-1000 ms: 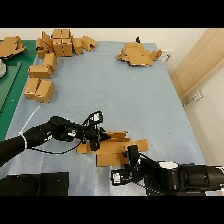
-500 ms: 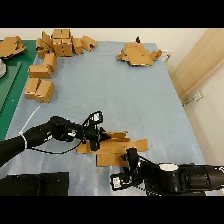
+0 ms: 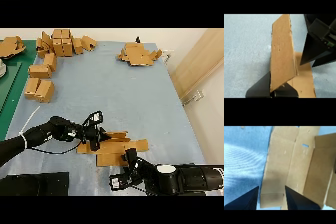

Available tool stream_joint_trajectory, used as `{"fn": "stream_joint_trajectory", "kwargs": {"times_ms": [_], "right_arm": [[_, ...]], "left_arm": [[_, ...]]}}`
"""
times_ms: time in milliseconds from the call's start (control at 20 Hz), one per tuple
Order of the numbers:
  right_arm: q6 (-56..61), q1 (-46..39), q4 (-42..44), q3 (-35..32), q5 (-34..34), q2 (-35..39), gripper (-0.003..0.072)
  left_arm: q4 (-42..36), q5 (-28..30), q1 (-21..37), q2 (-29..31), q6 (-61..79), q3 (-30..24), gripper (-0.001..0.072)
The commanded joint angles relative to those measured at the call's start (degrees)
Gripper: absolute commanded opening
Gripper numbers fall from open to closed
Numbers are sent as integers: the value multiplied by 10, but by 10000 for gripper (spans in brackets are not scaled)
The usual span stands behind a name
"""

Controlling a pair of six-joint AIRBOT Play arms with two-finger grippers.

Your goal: Fold the box.

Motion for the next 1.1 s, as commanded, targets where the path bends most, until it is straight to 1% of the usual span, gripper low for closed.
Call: {"fn": "stream_joint_trajectory", "kwargs": {"times_ms": [0,400,550,700,850,900,1050], "right_arm": [[24,1,-41,0,0,-8,502],[33,1,-54,2,1,-7,502],[48,1,-63,14,-3,-7,502],[99,1,-82,27,-32,-6,502],[188,1,-150,26,-72,8,505],[204,1,-157,26,-78,12,505],[205,1,-156,26,-79,13,505]], "left_arm": [[0,0,0,0,0,0,11],[0,0,0,0,0,0,11],[0,0,0,0,0,0,11],[0,0,0,0,0,0,11],[0,0,0,0,0,0,11],[0,0,0,0,0,0,11],[0,0,0,0,0,0,11]]}}
